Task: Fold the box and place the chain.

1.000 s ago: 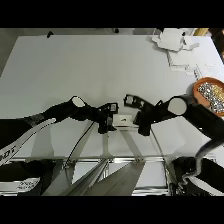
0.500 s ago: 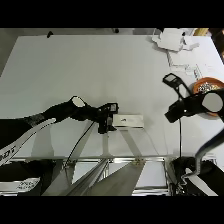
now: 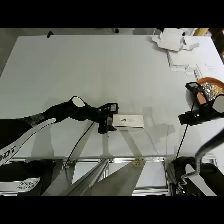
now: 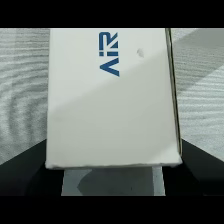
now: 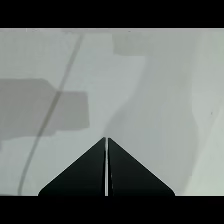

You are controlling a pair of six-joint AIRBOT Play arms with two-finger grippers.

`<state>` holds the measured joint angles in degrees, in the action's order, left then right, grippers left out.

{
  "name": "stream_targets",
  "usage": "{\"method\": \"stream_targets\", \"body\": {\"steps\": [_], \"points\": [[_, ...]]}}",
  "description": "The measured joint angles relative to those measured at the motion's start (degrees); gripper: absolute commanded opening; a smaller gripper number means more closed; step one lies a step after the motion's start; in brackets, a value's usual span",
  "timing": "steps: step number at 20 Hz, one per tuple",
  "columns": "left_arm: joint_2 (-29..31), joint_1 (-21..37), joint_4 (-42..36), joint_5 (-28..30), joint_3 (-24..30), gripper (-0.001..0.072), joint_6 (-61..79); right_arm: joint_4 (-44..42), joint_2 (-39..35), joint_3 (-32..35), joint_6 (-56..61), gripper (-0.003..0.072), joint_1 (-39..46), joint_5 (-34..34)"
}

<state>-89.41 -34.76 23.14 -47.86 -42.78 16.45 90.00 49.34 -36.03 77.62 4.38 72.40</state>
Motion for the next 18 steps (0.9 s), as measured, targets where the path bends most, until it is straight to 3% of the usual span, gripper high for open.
{"method": "stream_targets", "body": {"steps": [7,14,18], "points": [[0.0,0.0,-0.09,-0.28,0.0,0.0373,0.02,-1.29,0.04,0.5,0.37,0.0019,0.72,0.24],[0.04,0.2,-0.17,-6.84,0.11,0.0372,-0.11,-1.51,0.04,0.5,0.37,0.0019,0.76,0.26],[2.86,3.37,-0.44,-6.88,0.07,0.04,-0.11,-1.51,0.04,0.5,0.37,0.0019,0.79,0.28]]}}
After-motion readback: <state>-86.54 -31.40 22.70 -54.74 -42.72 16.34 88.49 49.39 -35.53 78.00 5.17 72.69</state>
